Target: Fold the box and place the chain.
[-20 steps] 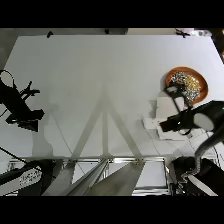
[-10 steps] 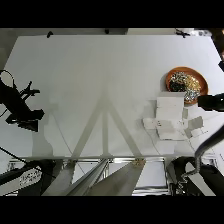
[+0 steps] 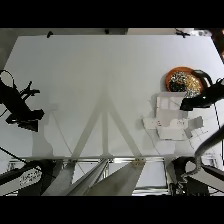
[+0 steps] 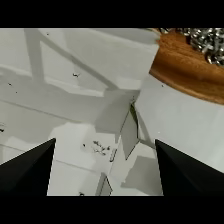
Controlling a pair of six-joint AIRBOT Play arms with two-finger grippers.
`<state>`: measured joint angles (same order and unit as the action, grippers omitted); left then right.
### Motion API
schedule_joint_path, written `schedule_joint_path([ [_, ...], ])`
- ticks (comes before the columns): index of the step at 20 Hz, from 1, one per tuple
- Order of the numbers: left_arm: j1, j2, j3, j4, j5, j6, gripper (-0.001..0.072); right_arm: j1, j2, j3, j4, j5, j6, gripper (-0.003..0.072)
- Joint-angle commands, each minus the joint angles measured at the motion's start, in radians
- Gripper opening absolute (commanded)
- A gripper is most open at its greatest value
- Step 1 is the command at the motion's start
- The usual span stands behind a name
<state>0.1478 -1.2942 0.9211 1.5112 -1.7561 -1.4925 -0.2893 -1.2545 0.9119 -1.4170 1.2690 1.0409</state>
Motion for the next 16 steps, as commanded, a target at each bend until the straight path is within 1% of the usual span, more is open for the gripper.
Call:
schedule_joint_path([
  [1,0.001,0.001,0.0,0.0,0.0,0.0,0.0011,-0.005,-0.105,0.001,0.034,-0.052,-0.098,0.0667],
  [5,0.001,0.001,0.0,0.0,0.0,0.0,0.0011,-0.046,-0.132,0.001,0.053,-0.064,-0.135,0.0667],
  [7,0.001,0.001,0.0,0.0,0.0,0.0,0.0011,-0.077,-0.132,0.001,0.14,-0.058,-0.186,0.0661],
  [9,0.001,0.001,0.0,0.0,0.0,0.0,0.0011,-0.094,-0.133,0.001,0.241,-0.054,-0.247,0.0624],
  [10,0.001,0.001,0.0,0.0,0.0,0.0,0.0011,-0.094,-0.136,0.001,0.257,-0.053,-0.261,0.06],
  [14,0.001,0.001,0.0,0.0,0.0,0.0,0.0011,-0.094,-0.192,0.001,0.248,0.022,-0.264,0.0589],
  [15,0.001,0.001,0.0,0.0,0.0,0.0,0.0011,-0.094,-0.207,0.001,0.248,0.027,-0.264,0.057],
  [16,0.001,0.001,0.0,0.0,0.0,0.0,0.0011,-0.094,-0.219,0.001,0.252,0.029,-0.264,0.0511],
])
